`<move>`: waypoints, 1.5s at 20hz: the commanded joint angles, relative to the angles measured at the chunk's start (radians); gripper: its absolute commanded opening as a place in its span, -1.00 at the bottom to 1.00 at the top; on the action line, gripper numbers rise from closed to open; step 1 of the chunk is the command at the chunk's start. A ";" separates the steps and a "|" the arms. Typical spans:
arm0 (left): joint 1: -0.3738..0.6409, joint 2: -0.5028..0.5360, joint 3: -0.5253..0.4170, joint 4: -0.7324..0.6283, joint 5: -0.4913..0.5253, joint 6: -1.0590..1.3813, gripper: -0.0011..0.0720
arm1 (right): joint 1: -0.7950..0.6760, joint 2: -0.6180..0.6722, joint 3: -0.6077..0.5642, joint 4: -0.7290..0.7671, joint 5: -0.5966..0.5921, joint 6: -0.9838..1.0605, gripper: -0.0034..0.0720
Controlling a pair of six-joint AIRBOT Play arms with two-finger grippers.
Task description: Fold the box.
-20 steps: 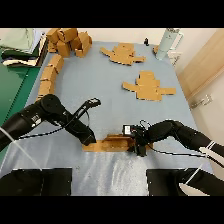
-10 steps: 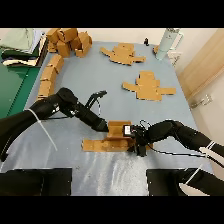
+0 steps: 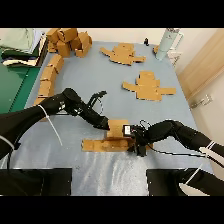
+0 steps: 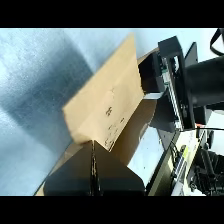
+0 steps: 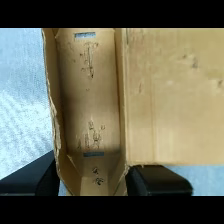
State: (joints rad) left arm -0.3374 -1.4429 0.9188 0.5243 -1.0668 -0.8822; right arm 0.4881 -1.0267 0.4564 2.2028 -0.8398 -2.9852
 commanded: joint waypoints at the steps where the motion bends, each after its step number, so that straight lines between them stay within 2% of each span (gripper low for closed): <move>1: -0.024 -0.057 0.001 0.015 -0.005 -0.011 -0.93 | 0.000 0.000 0.000 0.000 0.000 0.000 0.41; 5: -0.010 -0.086 0.003 0.044 0.008 -0.016 -0.93 | 0.000 0.000 0.000 0.000 0.000 0.000 0.41; 9: 0.053 0.001 -0.006 0.044 -0.008 0.096 -0.94 | 0.000 0.000 0.000 0.000 0.000 0.000 0.41; 12: 0.085 0.177 -0.097 0.042 0.024 0.278 -0.94 | 0.000 0.000 0.000 0.000 0.000 0.000 0.41; 16: 0.087 0.481 -0.294 0.050 0.212 0.497 -0.94 | 0.000 0.000 0.000 0.000 0.000 0.000 0.41; 19: 0.087 0.632 -0.417 0.085 0.306 0.716 -0.88 | 0.000 0.000 0.000 0.000 0.000 0.000 0.41; 20: 0.087 0.647 -0.443 0.081 0.308 0.790 0.24 | 0.000 0.000 0.000 0.000 0.000 0.000 0.41; 21: 0.082 0.643 -0.457 0.070 0.309 0.829 0.97 | 0.000 0.000 0.000 0.000 0.000 0.000 0.41; 23: 0.056 0.615 -0.465 0.067 0.313 0.846 0.98 | 0.000 0.000 0.000 0.000 0.000 0.000 0.41; 26: -0.024 0.564 -0.465 0.066 0.391 0.866 0.98 | 0.000 0.000 0.000 0.000 0.000 0.000 0.41; 28: -0.049 0.514 -0.465 0.053 0.407 0.959 0.98 | 0.000 0.000 0.000 0.000 0.000 0.000 0.41; 30: -0.065 0.461 -0.464 0.039 0.473 0.979 0.98 | 0.000 0.000 0.000 0.000 0.000 0.000 0.41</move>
State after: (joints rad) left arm -0.3698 -0.9253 0.4591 0.5781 -0.6735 0.0204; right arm 0.4881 -1.0267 0.4564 2.2028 -0.8402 -2.9852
